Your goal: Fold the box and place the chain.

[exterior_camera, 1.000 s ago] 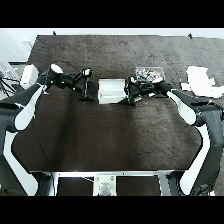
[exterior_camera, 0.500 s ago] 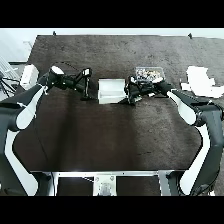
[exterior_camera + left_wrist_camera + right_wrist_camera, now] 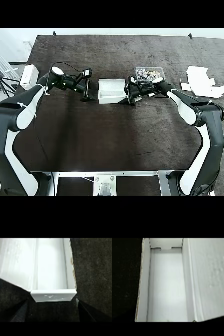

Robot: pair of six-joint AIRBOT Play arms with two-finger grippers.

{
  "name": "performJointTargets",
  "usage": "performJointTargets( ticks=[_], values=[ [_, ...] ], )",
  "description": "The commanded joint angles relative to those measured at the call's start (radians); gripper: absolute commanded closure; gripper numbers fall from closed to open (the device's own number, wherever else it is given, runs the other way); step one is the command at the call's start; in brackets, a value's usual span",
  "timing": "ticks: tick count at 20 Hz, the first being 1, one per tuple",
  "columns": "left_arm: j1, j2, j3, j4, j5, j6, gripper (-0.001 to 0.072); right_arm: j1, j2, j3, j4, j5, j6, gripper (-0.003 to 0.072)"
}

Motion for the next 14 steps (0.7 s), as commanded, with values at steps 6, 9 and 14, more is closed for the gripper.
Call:
performJointTargets(
  ticks=[6, 9, 14],
  values=[
    [-0.027, -0.018, -0.006, -0.022, 0.029, 0.0, -0.0011, 0.001, 0.0, 0.0, 0.0, 0.0, 0.0, 0.0191],
    [-0.038, -0.029, -0.006, -0.026, 0.045, 0.0, -0.0011, 0.001, 0.0, 0.0, 0.0, 0.0, 0.0, 0.0191],
    [-0.058, -0.033, -0.006, -0.022, 0.125, 0.0, -0.0009, 0.001, 0.0, 0.0, 0.0, 0.0, 0.0, 0.0191]
  ],
)
